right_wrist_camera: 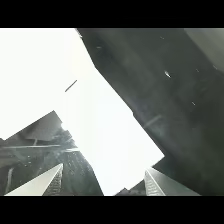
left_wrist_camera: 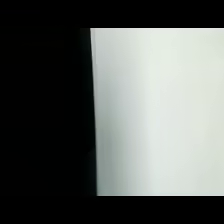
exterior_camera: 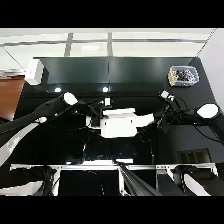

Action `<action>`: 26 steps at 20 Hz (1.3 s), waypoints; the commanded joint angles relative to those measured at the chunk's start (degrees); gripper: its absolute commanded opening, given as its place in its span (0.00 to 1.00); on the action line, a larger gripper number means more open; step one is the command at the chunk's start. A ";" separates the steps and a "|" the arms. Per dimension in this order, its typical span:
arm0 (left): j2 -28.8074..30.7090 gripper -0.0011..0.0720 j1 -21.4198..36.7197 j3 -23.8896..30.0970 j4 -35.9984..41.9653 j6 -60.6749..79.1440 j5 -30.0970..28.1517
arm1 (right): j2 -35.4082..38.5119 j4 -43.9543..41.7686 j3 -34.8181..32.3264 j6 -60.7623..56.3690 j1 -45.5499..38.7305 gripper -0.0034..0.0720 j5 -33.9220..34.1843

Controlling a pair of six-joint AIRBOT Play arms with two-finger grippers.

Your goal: Fold the box and place the chain.

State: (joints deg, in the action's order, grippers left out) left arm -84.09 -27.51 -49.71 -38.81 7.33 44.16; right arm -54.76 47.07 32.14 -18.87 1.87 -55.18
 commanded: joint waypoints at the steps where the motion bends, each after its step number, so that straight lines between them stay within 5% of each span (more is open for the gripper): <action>1: -0.57 0.05 -0.07 -0.33 -0.02 0.02 1.66 | -0.61 -0.52 -0.33 5.66 2.54 0.78 0.33; 2: -0.57 0.05 -0.07 -0.33 -0.02 0.02 1.64 | -1.18 -0.57 -0.33 6.49 3.34 0.79 0.35; 3: -0.57 0.05 -0.07 -0.33 -0.02 0.02 1.44 | -2.01 -0.55 -0.33 7.26 4.28 0.99 0.35; 10: -0.57 0.05 -0.07 -0.33 0.00 0.00 1.42 | -7.80 -0.24 -0.33 22.27 13.22 0.98 0.37; 16: -0.57 0.05 -0.07 -0.33 0.00 0.00 1.46 | -10.58 -1.77 -0.33 23.30 20.68 0.98 5.22; 26: -0.57 0.05 -0.07 -0.33 0.00 -0.02 1.44 | -8.83 -6.49 0.70 25.57 20.92 0.98 9.42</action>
